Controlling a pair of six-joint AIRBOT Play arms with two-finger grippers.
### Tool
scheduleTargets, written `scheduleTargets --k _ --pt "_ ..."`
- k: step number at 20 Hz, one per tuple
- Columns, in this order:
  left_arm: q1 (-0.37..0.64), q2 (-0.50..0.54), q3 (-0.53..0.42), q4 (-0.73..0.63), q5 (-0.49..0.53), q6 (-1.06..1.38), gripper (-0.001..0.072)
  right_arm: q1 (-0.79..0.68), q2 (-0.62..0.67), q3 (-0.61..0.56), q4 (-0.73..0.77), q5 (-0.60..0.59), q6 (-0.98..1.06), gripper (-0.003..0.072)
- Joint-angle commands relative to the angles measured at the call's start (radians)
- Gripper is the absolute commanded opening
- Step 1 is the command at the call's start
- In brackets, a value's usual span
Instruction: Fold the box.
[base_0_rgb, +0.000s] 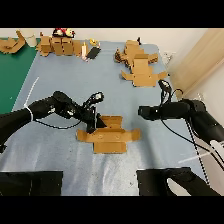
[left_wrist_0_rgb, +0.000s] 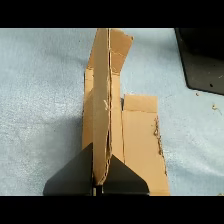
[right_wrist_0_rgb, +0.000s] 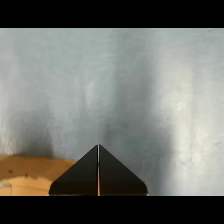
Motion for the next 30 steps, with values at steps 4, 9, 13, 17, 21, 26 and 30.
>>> scheduleTargets --k 4,9,13,17,21,26,30 --pt "-0.001 0.0 0.0 0.002 -0.002 -0.007 0.0012 0.294 0.082 -0.092 -0.014 -0.24 0.014 0.0002" --pt "-0.001 0.0 0.0 0.002 -0.001 -0.007 0.0012 0.737 0.214 -0.248 -0.066 -0.059 0.024 0.0" --pt "-0.001 0.0 0.0 0.002 -0.001 -0.007 0.0011 1.013 0.19 -0.336 -0.307 0.152 -0.063 0.0447" --pt "-0.001 0.0 0.0 0.002 -0.002 -0.007 0.0012 1.035 0.084 -0.336 -0.58 0.161 -0.048 0.0456" --pt "-0.001 0.0 0.0 0.002 -0.002 -0.007 0.0011 1.035 0.043 -0.335 -0.734 0.179 0.025 0.0455" --pt "-0.001 0.0 0.0 0.002 -0.002 -0.007 0.0011 1.035 0.042 -0.335 -0.886 0.221 0.148 0.0454" --pt "-0.001 0.0 0.0 0.002 -0.002 -0.007 0.0012 1.035 0.043 -0.325 -0.907 0.22 0.192 0.0455"
